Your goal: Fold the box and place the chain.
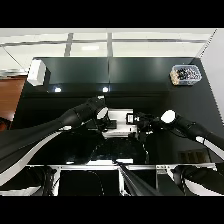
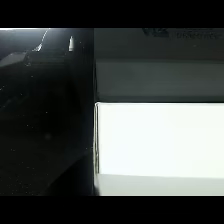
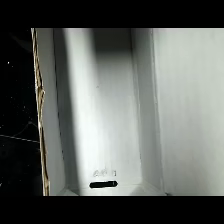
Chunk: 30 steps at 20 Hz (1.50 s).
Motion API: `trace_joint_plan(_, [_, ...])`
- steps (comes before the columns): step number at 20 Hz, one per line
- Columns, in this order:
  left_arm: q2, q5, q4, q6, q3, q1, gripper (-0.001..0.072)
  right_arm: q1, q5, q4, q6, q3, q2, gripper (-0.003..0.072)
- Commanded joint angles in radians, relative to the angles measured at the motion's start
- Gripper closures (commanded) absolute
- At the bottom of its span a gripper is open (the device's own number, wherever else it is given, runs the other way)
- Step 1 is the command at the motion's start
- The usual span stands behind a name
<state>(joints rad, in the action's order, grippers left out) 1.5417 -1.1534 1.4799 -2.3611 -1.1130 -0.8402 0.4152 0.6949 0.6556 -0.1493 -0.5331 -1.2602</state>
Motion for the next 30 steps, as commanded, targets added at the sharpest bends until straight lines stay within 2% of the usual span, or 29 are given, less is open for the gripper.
trace_joint_plan(1, [0.002, 0.003, -0.004, 0.001, 0.000, -0.001, 0.0686, 0.000, 0.000, 0.000, 0.000, 0.000, 0.000, 0.0494])
trace_joint_plan(7, [0.002, -0.004, -0.003, 0.005, -0.001, 0.000, 0.0681, 0.000, 0.000, 0.000, 0.000, 0.000, 0.000, 0.0494])
trace_joint_plan(8, [0.002, -0.006, -0.003, 0.005, -0.001, 0.000, 0.0661, 0.000, 0.000, 0.000, 0.000, 0.000, 0.000, 0.0494])
trace_joint_plan(9, [0.002, -0.008, -0.003, 0.005, -0.001, 0.000, 0.0506, 0.000, 0.000, 0.000, 0.000, 0.000, 0.000, 0.0494])
trace_joint_plan(10, [0.002, -0.008, -0.003, 0.005, -0.002, 0.000, 0.0254, 0.000, 0.000, 0.000, 0.000, 0.000, 0.000, 0.0494])
trace_joint_plan(11, [0.001, -0.008, -0.004, 0.005, -0.002, 0.000, 0.0124, 0.000, 0.000, 0.000, 0.000, 0.000, 0.000, 0.0494])
trace_joint_plan(12, [0.001, -0.009, -0.003, 0.005, -0.004, 0.000, 0.0123, 0.000, 0.000, 0.000, 0.000, 0.000, 0.000, 0.0494])
trace_joint_plan(16, [0.001, -0.007, -0.003, 0.009, -0.021, 0.000, 0.0134, 0.000, 0.000, 0.000, 0.000, 0.000, 0.000, 0.0494])
trace_joint_plan(17, [0.002, -0.007, -0.003, 0.009, -0.022, 0.000, 0.0218, 0.000, 0.000, 0.000, 0.000, 0.000, 0.000, 0.0494])
trace_joint_plan(18, [0.002, -0.008, -0.002, 0.009, -0.022, 0.000, 0.0453, 0.000, 0.000, 0.000, 0.000, 0.000, 0.000, 0.0494])
trace_joint_plan(19, [0.002, -0.007, 0.002, 0.009, -0.022, 0.000, 0.0653, 0.000, 0.000, 0.000, 0.000, 0.000, 0.000, 0.0494])
trace_joint_plan(20, [0.002, -0.008, 0.003, 0.009, -0.022, 0.000, 0.0686, 0.000, 0.000, 0.000, 0.000, 0.000, 0.000, 0.0494])
trace_joint_plan(30, [0.002, -0.002, 0.003, 0.009, -0.022, 0.000, 0.0685, 0.000, 0.000, 0.000, 0.000, 0.000, 0.000, 0.0494])
